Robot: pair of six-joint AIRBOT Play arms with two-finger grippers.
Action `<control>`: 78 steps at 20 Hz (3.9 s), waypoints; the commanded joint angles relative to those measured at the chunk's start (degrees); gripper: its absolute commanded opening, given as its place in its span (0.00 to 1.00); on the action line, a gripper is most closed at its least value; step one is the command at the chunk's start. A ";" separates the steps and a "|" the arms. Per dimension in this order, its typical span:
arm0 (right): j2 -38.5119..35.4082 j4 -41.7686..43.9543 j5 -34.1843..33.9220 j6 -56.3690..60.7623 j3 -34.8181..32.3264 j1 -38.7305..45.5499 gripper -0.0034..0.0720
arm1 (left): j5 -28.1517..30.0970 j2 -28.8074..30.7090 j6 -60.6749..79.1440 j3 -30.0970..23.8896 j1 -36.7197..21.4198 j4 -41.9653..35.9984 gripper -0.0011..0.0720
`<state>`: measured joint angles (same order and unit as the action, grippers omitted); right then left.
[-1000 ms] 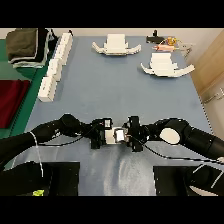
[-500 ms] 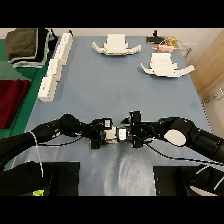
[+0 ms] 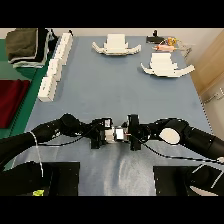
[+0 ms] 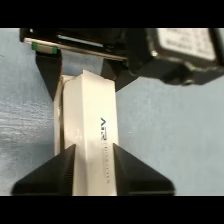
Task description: Fold the box.
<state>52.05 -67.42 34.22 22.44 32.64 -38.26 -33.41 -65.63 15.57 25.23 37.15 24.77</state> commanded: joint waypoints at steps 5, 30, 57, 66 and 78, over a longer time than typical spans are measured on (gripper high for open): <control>0.68 2.29 4.57 0.00 0.00 -0.02 0.23 | -0.07 0.00 -0.02 0.02 0.02 0.00 0.70; 1.86 16.13 -2.71 2.71 -0.96 0.04 0.05 | -0.07 0.00 -0.02 0.02 0.02 0.00 0.70; -4.83 11.82 -6.36 4.15 -5.49 1.95 0.05 | -0.07 0.00 -0.02 0.02 0.02 0.02 0.70; 1.40 10.62 -1.33 5.18 -5.53 1.84 0.05 | -0.07 0.00 -0.02 0.02 0.02 0.00 0.70; -3.39 10.69 -4.66 5.16 -3.89 1.84 0.05 | -0.07 0.00 -0.02 0.02 0.02 0.00 0.70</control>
<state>50.96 -57.45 32.69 27.59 27.68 -36.42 -33.69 -65.63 15.53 25.23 37.21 24.71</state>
